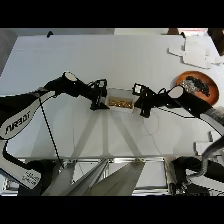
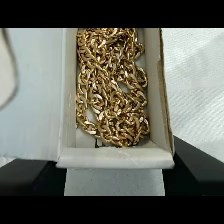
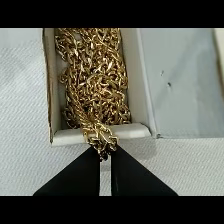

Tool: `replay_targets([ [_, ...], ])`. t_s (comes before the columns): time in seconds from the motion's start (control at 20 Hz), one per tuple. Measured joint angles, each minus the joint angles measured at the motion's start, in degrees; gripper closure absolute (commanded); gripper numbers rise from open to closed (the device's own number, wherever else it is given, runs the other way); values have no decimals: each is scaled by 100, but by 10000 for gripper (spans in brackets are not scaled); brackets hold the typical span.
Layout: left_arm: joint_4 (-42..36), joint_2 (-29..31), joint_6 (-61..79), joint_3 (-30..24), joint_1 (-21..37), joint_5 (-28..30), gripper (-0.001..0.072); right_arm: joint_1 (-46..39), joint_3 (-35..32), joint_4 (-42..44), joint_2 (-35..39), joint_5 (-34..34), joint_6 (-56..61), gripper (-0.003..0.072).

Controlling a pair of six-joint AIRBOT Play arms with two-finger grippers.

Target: Fold the box and place the chain.

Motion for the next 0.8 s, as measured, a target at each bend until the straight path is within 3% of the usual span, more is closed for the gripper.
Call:
replay_targets([
  [0.25,13,-2,4,-2,-11,-72,517,17,4,-588,120,0,815,676],
  [0.55,0,-2,2,-2,-9,-33,517,17,4,-1073,756,22,1733,676],
  [0.8,0,-2,2,-2,-11,-26,517,157,4,-522,1259,-83,2039,674],
])
